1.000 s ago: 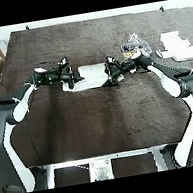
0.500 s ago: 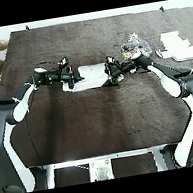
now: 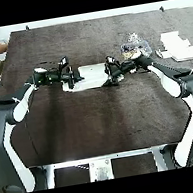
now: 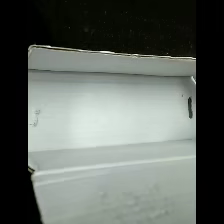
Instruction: Fold the box and place the chain.
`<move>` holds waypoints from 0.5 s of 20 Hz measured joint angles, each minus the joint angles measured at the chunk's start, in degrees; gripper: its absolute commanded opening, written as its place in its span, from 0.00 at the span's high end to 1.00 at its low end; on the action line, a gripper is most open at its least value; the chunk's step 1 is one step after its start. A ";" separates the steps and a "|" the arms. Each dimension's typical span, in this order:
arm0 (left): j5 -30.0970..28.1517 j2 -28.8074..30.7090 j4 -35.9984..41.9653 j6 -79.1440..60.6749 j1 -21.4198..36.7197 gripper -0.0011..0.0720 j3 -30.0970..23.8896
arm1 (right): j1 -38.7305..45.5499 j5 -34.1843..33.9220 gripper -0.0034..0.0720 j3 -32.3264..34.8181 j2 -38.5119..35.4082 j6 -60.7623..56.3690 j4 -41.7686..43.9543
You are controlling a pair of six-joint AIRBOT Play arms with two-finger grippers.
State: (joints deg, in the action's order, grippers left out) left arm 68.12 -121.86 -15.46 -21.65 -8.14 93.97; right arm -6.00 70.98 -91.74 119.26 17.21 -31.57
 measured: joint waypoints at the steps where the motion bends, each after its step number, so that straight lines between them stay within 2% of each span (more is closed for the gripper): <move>1: 0.22 0.04 0.22 0.17 0.00 0.74 0.00 | 0.00 -0.04 0.18 0.00 0.00 0.00 0.00; 5: 1.92 0.74 0.61 0.20 0.61 0.73 0.00 | 0.02 -0.04 0.18 0.00 0.00 0.00 0.02; 6: 2.34 0.96 0.74 0.22 0.92 0.62 0.02 | 0.00 -0.04 0.18 0.00 0.00 0.00 0.02; 7: 2.84 1.11 0.74 0.26 1.29 0.39 0.13 | 0.00 -0.04 0.18 0.00 0.00 0.00 0.00; 8: 3.56 1.22 0.74 0.39 1.75 0.35 0.20 | 0.02 -0.04 0.18 0.00 0.00 0.00 0.00; 10: 5.09 1.42 0.79 0.94 3.15 0.35 0.39 | 0.02 -0.02 0.18 0.00 0.00 -0.02 0.00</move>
State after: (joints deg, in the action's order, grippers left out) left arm 73.21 -120.44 -14.68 -20.71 -4.99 94.37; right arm -5.98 70.96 -91.74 119.26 17.19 -31.57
